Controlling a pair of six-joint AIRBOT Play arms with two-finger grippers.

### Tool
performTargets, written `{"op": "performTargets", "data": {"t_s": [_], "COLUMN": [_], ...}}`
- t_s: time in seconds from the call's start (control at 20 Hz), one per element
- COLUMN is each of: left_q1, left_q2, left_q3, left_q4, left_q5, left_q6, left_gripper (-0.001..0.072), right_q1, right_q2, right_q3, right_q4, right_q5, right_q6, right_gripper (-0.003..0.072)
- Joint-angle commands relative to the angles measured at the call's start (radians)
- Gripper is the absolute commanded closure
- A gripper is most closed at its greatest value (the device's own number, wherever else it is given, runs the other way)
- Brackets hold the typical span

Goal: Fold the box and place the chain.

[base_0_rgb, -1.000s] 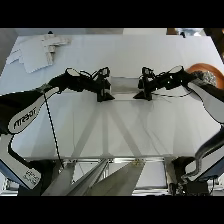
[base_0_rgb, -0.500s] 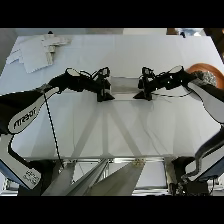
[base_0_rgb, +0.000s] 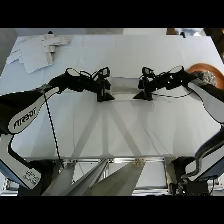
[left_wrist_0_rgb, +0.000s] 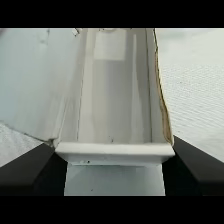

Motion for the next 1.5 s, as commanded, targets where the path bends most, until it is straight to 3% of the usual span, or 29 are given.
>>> {"op": "performTargets", "data": {"t_s": [0.0, 0.2, 0.45, 0.75, 0.85, 0.9, 0.95, 1.0, 1.15, 1.35, 1.45], "left_q1": [0.000, 0.000, 0.000, 0.000, 0.000, 0.000, 0.000, 0.000, 0.000, 0.000, 0.000], "left_q2": [0.000, 0.000, 0.000, 0.000, 0.000, 0.000, 0.000, 0.000, 0.000, 0.000, 0.000], "left_q3": [0.000, 0.000, 0.000, 0.000, 0.000, 0.000, 0.000, 0.000, 0.000, 0.000, 0.000], "left_q4": [0.000, 0.000, 0.000, 0.002, 0.001, 0.002, 0.001, 0.001, 0.001, 0.001, 0.001], "left_q5": [0.002, 0.002, 0.003, 0.003, 0.003, 0.003, 0.003, 0.003, 0.003, 0.003, 0.003], "left_q6": [0.000, 0.000, 0.002, 0.002, 0.002, 0.002, 0.002, 0.002, 0.002, 0.001, 0.001], "left_gripper": [0.0432, 0.0432, 0.0432, 0.0432, 0.0432, 0.0432, 0.0432, 0.0432, 0.0432, 0.0432, 0.0432], "right_q1": [0.000, 0.000, -0.037, -0.133, -0.129, -0.124, -0.114, -0.099, -0.029, 0.087, 0.116], "right_q2": [0.001, 0.020, 0.112, 0.222, 0.237, 0.238, 0.238, 0.238, 0.238, 0.235, 0.225], "right_q3": [0.000, 0.000, 0.000, 0.000, 0.000, 0.000, 0.000, 0.000, 0.000, 0.000, 0.000], "right_q4": [-0.005, -0.020, -0.150, -0.158, -0.142, -0.116, -0.086, -0.052, 0.091, 0.123, 0.151], "right_q5": [0.010, 0.034, 0.037, 0.089, 0.140, 0.158, 0.169, 0.163, 0.028, -0.375, -0.493], "right_q6": [0.040, 0.044, 0.122, 0.194, 0.205, 0.205, 0.204, 0.203, 0.228, 0.290, 0.387], "right_gripper": [0.0014, 0.0014, 0.0025, 0.0057, 0.0184, 0.0305, 0.0611, 0.0675, 0.0674, 0.0678, 0.0679]}}
